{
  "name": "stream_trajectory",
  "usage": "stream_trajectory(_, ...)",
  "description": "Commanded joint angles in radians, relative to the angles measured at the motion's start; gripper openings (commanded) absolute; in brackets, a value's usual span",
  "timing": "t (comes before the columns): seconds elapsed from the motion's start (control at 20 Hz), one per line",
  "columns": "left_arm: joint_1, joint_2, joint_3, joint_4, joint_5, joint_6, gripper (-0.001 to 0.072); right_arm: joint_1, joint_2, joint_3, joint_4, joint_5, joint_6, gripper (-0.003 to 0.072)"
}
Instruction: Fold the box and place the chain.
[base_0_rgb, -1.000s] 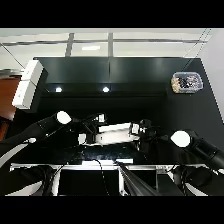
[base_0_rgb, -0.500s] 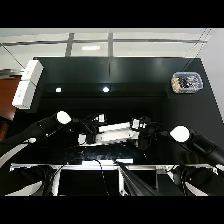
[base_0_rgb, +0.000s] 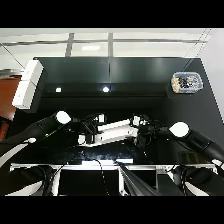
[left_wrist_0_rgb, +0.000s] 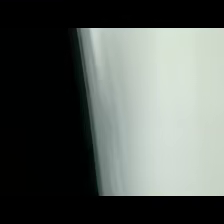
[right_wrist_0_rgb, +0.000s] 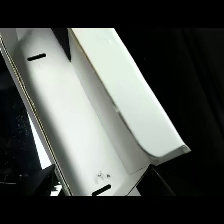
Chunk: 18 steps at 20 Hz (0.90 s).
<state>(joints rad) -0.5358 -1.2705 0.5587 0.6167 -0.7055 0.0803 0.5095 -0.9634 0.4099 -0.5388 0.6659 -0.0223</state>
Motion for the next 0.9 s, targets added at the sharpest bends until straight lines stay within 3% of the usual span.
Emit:
stream_trajectory(0.0, 0.000, 0.000, 0.000, 0.000, 0.009, -0.003, 0.0024, -0.087, -0.003, 0.011, 0.003, 0.065, -0.009, 0.0701)
stream_trajectory(0.3, 0.000, 0.000, 0.000, 0.001, 0.021, -0.002, 0.0025, -0.114, 0.003, 0.017, 0.008, 0.110, -0.040, 0.0701)
stream_trajectory(0.85, 0.000, -0.001, 0.038, 0.013, 0.029, -0.002, 0.0026, -0.110, -0.047, 0.017, 0.170, 0.146, -0.236, 0.0701)
